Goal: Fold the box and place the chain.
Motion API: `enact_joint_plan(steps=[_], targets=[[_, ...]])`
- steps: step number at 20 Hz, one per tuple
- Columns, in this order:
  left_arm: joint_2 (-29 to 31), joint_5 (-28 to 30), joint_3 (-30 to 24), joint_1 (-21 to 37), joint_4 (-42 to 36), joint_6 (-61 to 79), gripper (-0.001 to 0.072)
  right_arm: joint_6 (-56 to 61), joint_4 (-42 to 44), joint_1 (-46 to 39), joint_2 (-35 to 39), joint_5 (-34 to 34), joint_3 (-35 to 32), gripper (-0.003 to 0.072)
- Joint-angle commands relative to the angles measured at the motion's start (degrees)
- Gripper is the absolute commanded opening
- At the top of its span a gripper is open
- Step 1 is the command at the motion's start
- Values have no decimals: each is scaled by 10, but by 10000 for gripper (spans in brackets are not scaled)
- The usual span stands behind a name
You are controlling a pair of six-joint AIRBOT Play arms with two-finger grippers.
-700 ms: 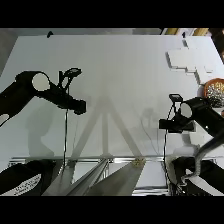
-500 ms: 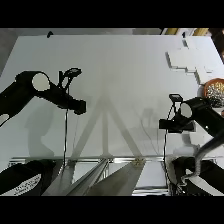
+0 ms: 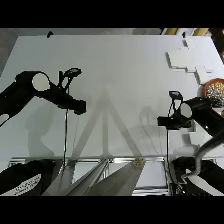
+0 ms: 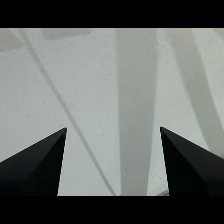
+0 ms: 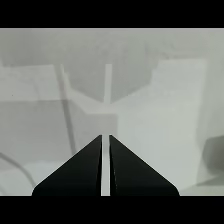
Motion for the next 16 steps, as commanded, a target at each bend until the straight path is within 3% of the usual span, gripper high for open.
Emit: enact_joint_plan(steps=[1, 4, 7, 11, 13, 16], targets=[[0, 0, 0, 0, 0, 0, 639, 3, -4, 0, 0, -74, 0, 50], [0, 0, 0, 0, 0, 0, 639, -31, -30, -1, 0, -90, 4, 50], [0, 0, 0, 0, 0, 0, 639, -35, -77, -34, 0, -28, 62, 50], [0, 0, 0, 0, 0, 0, 639, -148, -195, -124, 0, 97, 145, 17], [0, 0, 0, 0, 0, 0, 639, -222, -263, -183, 0, 121, 147, 17], [0, 0, 0, 0, 0, 0, 639, -280, -275, -297, 0, 125, 147, 33]])
